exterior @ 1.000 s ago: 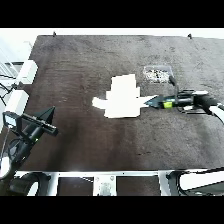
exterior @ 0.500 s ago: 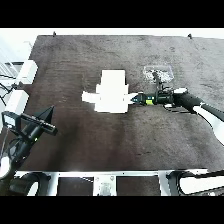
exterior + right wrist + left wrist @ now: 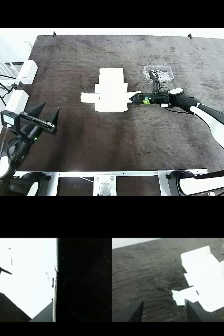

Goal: Fold the box and place the chain.

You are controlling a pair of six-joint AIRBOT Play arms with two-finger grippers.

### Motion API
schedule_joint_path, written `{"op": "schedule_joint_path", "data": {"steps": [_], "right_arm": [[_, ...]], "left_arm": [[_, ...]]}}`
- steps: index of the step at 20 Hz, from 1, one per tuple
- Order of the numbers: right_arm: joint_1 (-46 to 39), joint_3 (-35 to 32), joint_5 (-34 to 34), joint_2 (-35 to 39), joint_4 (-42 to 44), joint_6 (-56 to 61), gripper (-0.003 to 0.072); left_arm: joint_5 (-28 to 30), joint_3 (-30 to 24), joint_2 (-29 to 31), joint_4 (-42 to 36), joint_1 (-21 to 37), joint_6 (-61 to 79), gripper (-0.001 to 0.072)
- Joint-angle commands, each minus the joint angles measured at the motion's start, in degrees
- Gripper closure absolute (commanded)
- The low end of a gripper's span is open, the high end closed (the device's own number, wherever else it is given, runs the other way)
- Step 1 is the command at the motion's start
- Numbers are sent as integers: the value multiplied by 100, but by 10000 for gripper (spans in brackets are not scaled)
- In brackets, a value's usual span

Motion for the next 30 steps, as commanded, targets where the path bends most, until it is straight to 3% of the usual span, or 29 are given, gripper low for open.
{"op": "schedule_joint_path", "data": {"steps": [1,5,10,13,17,23,26,30], "right_arm": [[210,-66,-452,2,2,-232,678],[225,-203,-693,4,256,-232,678],[225,-203,-686,9,358,-341,677],[225,-203,-686,9,356,-363,677],[225,-203,-691,9,356,-494,677],[225,-203,-691,9,354,-511,676],[225,-203,-691,7,354,-511,677],[225,-203,-688,7,350,-511,676]], "left_arm": [[-35,372,-538,28,0,94,137],[-369,1364,-2238,184,0,98,137],[-1204,3117,-4756,317,0,85,137],[-1939,4275,-5978,402,0,17,138],[-3416,6124,-7449,1178,0,-1054,137],[-5209,8913,-9401,2542,0,-2828,138],[-5702,9827,-10146,2579,0,-3163,137],[-5838,10614,-10920,2555,0,-3554,137]]}}
